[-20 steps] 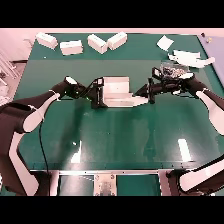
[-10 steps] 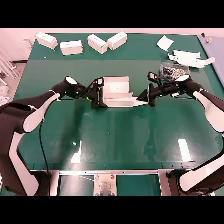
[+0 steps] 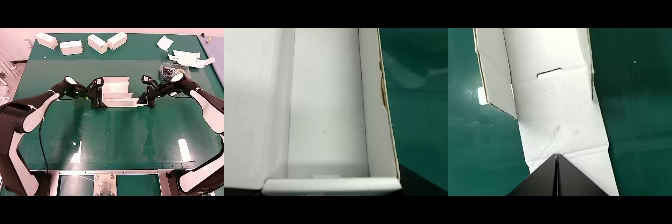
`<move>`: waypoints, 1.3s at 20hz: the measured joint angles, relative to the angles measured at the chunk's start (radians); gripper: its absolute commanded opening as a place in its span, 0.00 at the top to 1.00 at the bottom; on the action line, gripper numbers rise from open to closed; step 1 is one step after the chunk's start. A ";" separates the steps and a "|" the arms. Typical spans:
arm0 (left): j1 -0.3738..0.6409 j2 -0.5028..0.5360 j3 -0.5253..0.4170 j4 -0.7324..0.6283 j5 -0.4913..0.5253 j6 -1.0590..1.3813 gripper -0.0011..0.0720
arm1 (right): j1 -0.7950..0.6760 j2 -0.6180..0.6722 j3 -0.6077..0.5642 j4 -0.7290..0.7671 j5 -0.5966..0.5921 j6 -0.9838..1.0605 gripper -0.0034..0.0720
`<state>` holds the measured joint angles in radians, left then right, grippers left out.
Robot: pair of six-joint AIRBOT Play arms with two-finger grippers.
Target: Fold the box and place the chain.
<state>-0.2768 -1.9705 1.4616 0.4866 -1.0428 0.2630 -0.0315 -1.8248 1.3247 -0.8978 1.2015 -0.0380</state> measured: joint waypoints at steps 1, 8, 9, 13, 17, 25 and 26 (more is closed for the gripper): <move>0.000 0.000 0.000 0.000 0.000 0.000 0.34 | 0.003 -0.001 0.001 -0.012 -0.002 0.010 0.94; -0.003 0.000 0.000 -0.008 0.015 -0.005 0.34 | 0.008 -0.003 0.087 -0.044 0.094 0.034 0.45; -0.002 0.000 0.000 -0.007 0.013 -0.004 0.34 | 0.004 0.001 0.106 -0.036 0.113 0.036 0.38; 0.000 0.000 0.000 -0.005 0.007 -0.003 0.34 | 0.002 0.016 0.154 0.021 0.181 0.037 0.28; 0.000 0.000 0.000 -0.003 0.004 -0.002 0.34 | 0.000 0.021 0.170 0.077 0.201 0.038 0.21; 0.000 0.000 0.000 -0.002 0.003 0.000 0.34 | -0.002 0.018 0.170 0.112 0.207 0.020 0.01; 0.000 0.000 0.000 -0.002 0.003 0.000 0.34 | -0.002 0.016 0.168 0.113 0.206 0.009 0.01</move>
